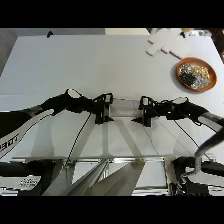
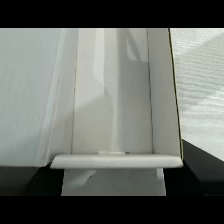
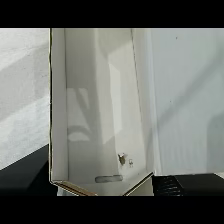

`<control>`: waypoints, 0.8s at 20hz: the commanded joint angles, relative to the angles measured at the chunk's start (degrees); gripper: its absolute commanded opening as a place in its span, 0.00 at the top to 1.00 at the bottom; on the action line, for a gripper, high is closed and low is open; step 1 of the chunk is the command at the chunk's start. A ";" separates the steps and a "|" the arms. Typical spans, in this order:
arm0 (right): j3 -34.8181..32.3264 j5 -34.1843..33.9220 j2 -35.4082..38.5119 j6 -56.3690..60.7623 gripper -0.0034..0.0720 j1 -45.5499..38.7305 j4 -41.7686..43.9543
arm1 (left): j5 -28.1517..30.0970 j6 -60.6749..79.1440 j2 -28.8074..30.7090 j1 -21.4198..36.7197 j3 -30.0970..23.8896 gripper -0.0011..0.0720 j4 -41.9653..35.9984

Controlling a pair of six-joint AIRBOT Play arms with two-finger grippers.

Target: Fold the box and place the chain.

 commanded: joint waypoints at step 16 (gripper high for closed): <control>0.00 -1.68 10.78 27.74 0.02 -0.02 -25.22 | 0.04 0.00 0.02 -0.02 0.00 0.70 0.00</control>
